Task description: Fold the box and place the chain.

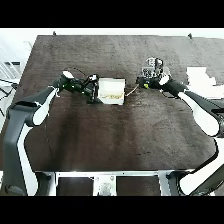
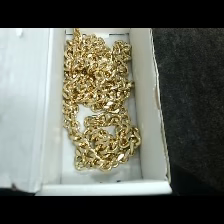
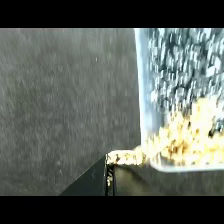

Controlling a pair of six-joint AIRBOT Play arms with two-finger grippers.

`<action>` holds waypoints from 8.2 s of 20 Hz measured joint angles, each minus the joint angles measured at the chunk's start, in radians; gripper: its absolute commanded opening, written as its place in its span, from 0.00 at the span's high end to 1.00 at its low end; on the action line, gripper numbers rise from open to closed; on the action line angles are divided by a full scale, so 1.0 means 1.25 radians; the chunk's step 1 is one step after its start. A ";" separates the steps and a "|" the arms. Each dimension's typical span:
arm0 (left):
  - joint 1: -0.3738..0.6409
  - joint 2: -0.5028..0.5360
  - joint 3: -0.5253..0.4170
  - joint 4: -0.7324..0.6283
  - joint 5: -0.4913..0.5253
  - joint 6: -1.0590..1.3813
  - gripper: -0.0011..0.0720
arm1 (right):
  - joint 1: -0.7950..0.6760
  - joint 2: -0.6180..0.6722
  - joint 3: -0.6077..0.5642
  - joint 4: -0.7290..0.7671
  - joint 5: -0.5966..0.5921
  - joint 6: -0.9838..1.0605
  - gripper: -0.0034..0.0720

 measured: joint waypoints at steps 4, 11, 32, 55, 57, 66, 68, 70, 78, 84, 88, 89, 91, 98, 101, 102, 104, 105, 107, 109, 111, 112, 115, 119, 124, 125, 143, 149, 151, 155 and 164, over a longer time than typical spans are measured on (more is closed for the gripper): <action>0.000 0.000 0.000 0.000 0.000 0.000 0.33 | 0.013 0.080 0.009 0.018 0.053 -0.050 0.94; 0.000 0.000 0.000 0.000 0.000 0.000 0.33 | 0.092 0.342 0.004 -0.060 0.114 -0.083 0.94; 0.000 0.000 0.000 0.000 0.000 0.000 0.33 | 0.314 0.537 -0.025 -0.175 0.168 0.016 0.94; 0.000 0.000 0.000 0.000 0.000 0.000 0.33 | 0.334 0.217 -0.112 -0.143 0.049 0.091 0.25; 0.000 0.000 0.000 0.000 0.000 0.000 0.33 | 0.324 0.225 -0.116 -0.143 0.051 0.091 0.23; 0.000 0.000 0.000 0.000 0.000 0.000 0.33 | 0.095 0.298 -0.202 -0.218 0.056 0.167 0.23; 0.000 0.000 0.000 0.000 0.000 0.000 0.33 | 0.049 0.263 -0.211 -0.204 0.030 0.182 0.23; 0.000 0.000 0.000 0.000 0.000 0.000 0.33 | 0.022 0.217 -0.207 -0.186 0.003 0.191 0.23; 0.000 0.000 0.000 0.000 0.000 0.000 0.33 | 0.012 0.029 -0.063 -0.112 -0.043 0.175 0.44; 0.000 0.000 0.000 0.000 0.000 0.000 0.33 | 0.023 0.000 -0.007 -0.062 -0.027 0.123 0.94; 0.000 0.000 0.000 0.000 0.000 0.000 0.33 | 0.044 0.143 -0.040 -0.079 0.035 0.086 0.94; 0.000 0.000 0.000 0.000 0.000 0.000 0.33 | 0.053 0.193 -0.051 -0.089 0.041 0.081 0.94; 0.000 0.000 0.000 0.000 0.000 0.000 0.33 | 0.074 0.280 -0.067 -0.105 0.055 0.074 0.94; 0.000 0.000 0.000 0.000 0.000 0.000 0.33 | 0.175 0.421 -0.084 -0.139 0.101 0.067 0.94; 0.000 0.000 0.000 0.000 0.000 0.000 0.33 | 0.228 0.432 -0.085 -0.142 0.109 0.066 0.94; 0.000 0.000 0.000 0.000 0.000 0.000 0.33 | 0.241 0.434 -0.086 -0.143 0.110 0.066 0.94; 0.000 0.000 0.000 0.000 0.000 0.000 0.33 | 0.263 0.436 -0.086 -0.144 0.111 0.065 0.94; 0.000 0.000 0.000 0.000 0.000 0.000 0.33 | 0.272 0.436 -0.086 -0.143 0.111 0.065 0.94; 0.000 0.000 0.000 0.000 0.000 0.000 0.33 | 0.284 0.430 -0.088 -0.144 0.108 0.065 0.94; 0.000 0.000 0.000 0.000 0.000 0.000 0.33 | 0.293 0.416 -0.094 -0.143 0.095 0.065 0.94; 0.000 0.000 0.000 0.000 0.000 0.000 0.33 | 0.299 0.393 -0.105 -0.143 0.078 0.065 0.94; 0.000 0.000 0.000 0.000 0.000 0.000 0.33 | 0.302 0.379 -0.109 -0.143 0.066 0.065 0.94; 0.000 0.000 0.000 0.000 0.000 0.000 0.33 | 0.307 0.315 -0.119 -0.143 0.042 0.064 0.94; 0.000 0.000 0.000 0.000 0.000 0.000 0.33 | 0.302 0.240 -0.123 -0.143 0.035 0.038 0.20; 0.000 0.000 0.000 0.000 0.000 0.000 0.33 | 0.268 0.290 -0.124 -0.175 0.039 0.010 0.20; 0.000 0.000 0.000 0.000 0.000 0.000 0.33 | 0.259 0.315 -0.124 -0.193 0.042 0.007 0.21; 0.000 0.000 0.000 0.000 0.000 0.000 0.33 | -0.025 0.242 -0.017 0.240 0.334 -0.667 0.75; 0.000 0.000 0.000 0.000 0.000 0.000 0.33 | -0.029 0.063 0.157 0.298 0.493 -0.752 0.75; 0.000 0.000 0.000 0.000 0.000 0.000 0.33 | -0.019 0.029 0.190 0.305 0.543 -0.759 0.75; 0.000 0.000 0.000 0.000 0.000 0.000 0.33 | 0.004 -0.003 0.217 0.295 0.606 -0.761 0.72; 0.000 0.000 0.000 0.000 0.000 0.000 0.33 | 0.058 -0.016 0.228 0.222 0.716 -0.734 0.56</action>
